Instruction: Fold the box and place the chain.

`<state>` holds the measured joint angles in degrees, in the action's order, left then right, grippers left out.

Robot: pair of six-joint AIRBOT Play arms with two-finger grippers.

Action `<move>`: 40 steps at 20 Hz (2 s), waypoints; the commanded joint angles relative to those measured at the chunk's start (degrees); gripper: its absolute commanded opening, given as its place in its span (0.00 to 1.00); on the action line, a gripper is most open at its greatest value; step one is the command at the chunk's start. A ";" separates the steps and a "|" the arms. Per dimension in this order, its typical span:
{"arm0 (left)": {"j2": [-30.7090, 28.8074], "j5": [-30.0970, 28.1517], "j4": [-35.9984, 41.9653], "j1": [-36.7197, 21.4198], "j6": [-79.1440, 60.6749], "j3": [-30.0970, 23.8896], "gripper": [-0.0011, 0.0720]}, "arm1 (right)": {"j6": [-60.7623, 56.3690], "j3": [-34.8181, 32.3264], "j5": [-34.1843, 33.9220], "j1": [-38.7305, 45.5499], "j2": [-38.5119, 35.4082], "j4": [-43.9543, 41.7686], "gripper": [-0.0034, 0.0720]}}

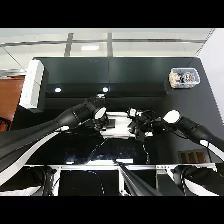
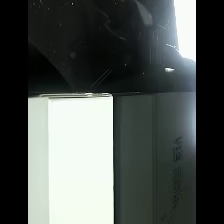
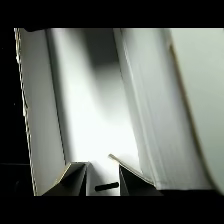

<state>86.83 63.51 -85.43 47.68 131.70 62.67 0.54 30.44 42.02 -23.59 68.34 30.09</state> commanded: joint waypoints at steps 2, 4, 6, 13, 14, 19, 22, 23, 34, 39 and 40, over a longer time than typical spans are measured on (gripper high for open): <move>-0.02 -0.22 0.44 -0.02 -0.09 0.07 0.06 | -0.15 -0.04 1.11 0.00 0.50 -1.53 0.19; -0.02 -0.22 0.44 -0.02 -0.09 0.07 0.06 | -0.28 -0.04 1.46 0.00 0.50 -1.57 0.28; -0.02 -0.20 0.44 -0.02 -0.09 0.07 0.06 | -0.70 -0.02 1.27 0.00 0.50 -1.49 0.52; -0.02 -0.20 0.44 -0.02 -0.09 0.07 0.06 | -21.05 0.37 -0.09 0.26 -0.22 3.58 0.07; -0.02 -0.20 0.44 -0.02 -0.09 0.07 0.06 | -30.32 0.76 2.32 1.29 -1.31 6.05 0.07; -0.02 0.04 0.44 -0.02 -0.09 0.04 0.06 | -58.42 6.54 27.30 18.75 -11.15 13.57 0.07; -0.02 0.07 0.44 -0.02 -0.09 0.04 0.06 | -63.54 6.10 28.59 32.59 -16.39 18.58 0.07; -0.02 0.07 0.44 -0.02 -0.09 0.04 0.06 | -67.19 5.20 25.40 36.74 -16.28 21.16 0.07; -0.02 0.02 0.63 -0.02 -0.09 0.04 0.06 | -67.98 -9.81 15.50 35.17 -8.24 5.66 0.07; -0.02 0.22 0.63 -0.02 -0.09 0.04 0.06 | -54.60 -9.73 17.11 30.53 -0.70 -6.40 0.07; -0.02 0.22 0.63 -0.02 -0.09 0.04 0.06 | -50.80 -9.73 18.97 30.42 0.26 -10.40 0.07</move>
<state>86.83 63.64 -84.79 47.68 131.55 62.67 -60.97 20.93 57.98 8.49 65.08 30.98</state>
